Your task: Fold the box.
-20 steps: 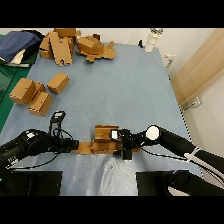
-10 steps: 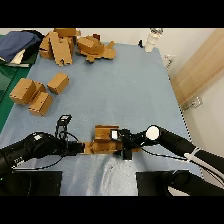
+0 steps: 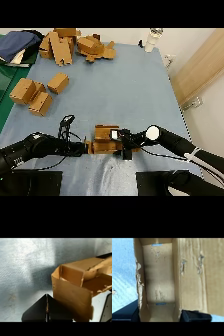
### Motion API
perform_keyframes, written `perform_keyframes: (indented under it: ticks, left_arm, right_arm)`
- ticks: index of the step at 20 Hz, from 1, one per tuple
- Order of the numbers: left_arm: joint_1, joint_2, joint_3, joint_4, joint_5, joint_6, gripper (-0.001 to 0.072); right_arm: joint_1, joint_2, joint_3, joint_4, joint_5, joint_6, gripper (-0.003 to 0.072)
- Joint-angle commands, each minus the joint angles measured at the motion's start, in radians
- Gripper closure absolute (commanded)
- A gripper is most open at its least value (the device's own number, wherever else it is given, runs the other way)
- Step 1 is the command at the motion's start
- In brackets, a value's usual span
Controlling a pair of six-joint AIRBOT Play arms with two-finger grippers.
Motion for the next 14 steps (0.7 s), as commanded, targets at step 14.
perform_keyframes:
  ticks: [14]
  left_arm:
    - [0.002, 0.058, 0.006, -0.104, 0.093, 0.049, 0.0695]
  right_arm:
    - [0.000, 0.000, 0.000, 0.000, 0.000, 0.000, 0.0207]
